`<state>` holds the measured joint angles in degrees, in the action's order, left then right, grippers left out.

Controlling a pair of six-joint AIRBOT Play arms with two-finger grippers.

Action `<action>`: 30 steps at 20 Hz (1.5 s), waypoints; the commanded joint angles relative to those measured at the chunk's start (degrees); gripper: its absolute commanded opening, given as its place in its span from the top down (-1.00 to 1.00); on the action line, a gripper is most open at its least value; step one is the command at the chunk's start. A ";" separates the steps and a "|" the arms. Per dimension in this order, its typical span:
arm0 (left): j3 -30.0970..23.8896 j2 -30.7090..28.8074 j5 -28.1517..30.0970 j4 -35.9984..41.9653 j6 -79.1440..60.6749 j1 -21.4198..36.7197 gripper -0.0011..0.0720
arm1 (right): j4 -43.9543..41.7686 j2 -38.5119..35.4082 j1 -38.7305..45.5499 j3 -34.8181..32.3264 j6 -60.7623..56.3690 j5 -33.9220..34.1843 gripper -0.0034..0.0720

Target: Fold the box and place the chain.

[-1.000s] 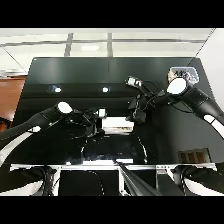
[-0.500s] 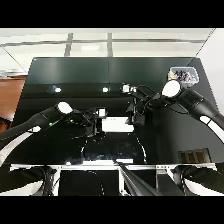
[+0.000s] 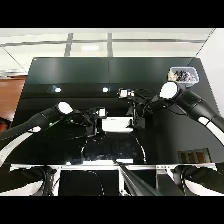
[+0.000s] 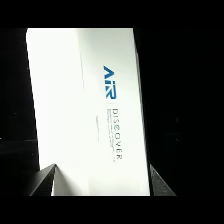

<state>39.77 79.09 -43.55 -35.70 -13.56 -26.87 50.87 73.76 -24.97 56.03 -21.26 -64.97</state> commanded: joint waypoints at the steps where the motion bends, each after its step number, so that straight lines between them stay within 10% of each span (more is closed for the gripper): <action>1: 0.00 0.04 0.02 -0.02 -0.04 -0.02 0.00 | 1.70 0.02 -0.50 0.07 -0.20 1.81 -0.82; 2: 0.00 0.04 0.02 -0.02 -0.04 -0.02 0.00 | 1.70 0.02 -0.50 0.07 -0.20 1.79 -0.38; 5: 0.00 0.04 0.02 -0.02 -0.04 -0.02 0.00 | 1.70 0.02 -0.50 0.07 -0.70 1.77 0.14; 30: 0.00 0.04 0.02 -0.02 -0.04 -0.02 0.00 | 4.22 0.02 -2.34 -0.04 -1.01 0.26 0.40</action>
<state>39.77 79.09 -43.53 -35.70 -13.58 -26.87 54.65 73.73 -27.22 56.03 -22.17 -64.25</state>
